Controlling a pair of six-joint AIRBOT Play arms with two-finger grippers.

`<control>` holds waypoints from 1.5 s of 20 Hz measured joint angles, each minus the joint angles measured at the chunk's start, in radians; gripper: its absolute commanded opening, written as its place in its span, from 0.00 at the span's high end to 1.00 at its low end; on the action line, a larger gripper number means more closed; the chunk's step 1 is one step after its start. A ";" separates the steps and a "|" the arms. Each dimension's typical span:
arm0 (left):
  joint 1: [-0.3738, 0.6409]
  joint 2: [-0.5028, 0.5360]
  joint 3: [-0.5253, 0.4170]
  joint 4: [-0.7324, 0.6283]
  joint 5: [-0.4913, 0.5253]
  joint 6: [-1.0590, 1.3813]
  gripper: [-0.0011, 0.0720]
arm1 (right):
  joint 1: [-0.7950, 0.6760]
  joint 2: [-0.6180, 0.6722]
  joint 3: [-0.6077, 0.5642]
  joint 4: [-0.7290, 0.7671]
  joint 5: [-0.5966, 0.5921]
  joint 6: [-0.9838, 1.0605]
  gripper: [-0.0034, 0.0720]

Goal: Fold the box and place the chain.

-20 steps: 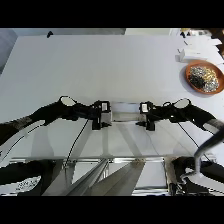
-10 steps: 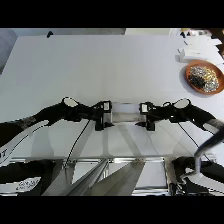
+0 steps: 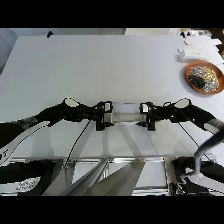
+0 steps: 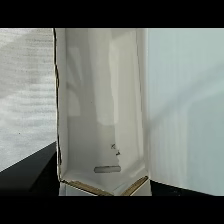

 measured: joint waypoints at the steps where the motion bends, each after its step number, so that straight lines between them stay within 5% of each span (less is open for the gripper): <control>1: 0.000 0.000 0.000 0.000 0.000 0.000 0.64 | 0.000 0.000 0.000 0.000 0.000 0.000 0.43; 13: 0.000 0.000 0.000 0.004 -0.004 0.003 0.64 | 0.000 0.000 0.000 0.004 -0.003 0.000 0.43; 14: 0.000 0.000 0.000 0.004 -0.004 0.003 0.64 | 0.000 0.000 0.000 0.004 -0.003 0.000 0.35; 15: 0.000 0.000 0.000 0.004 -0.004 0.003 0.64 | 0.000 0.000 0.000 0.004 -0.003 0.000 0.11; 16: -0.002 -0.002 0.000 0.002 -0.004 0.004 0.64 | 0.001 0.000 0.000 0.010 -0.004 0.005 0.04; 22: -0.002 0.000 0.000 0.006 -0.010 0.003 0.64 | 0.002 0.040 0.000 -0.002 0.014 0.037 0.03; 30: -0.002 0.000 0.000 0.005 -0.007 0.004 0.64 | 0.001 0.205 0.000 -0.304 0.019 0.394 0.05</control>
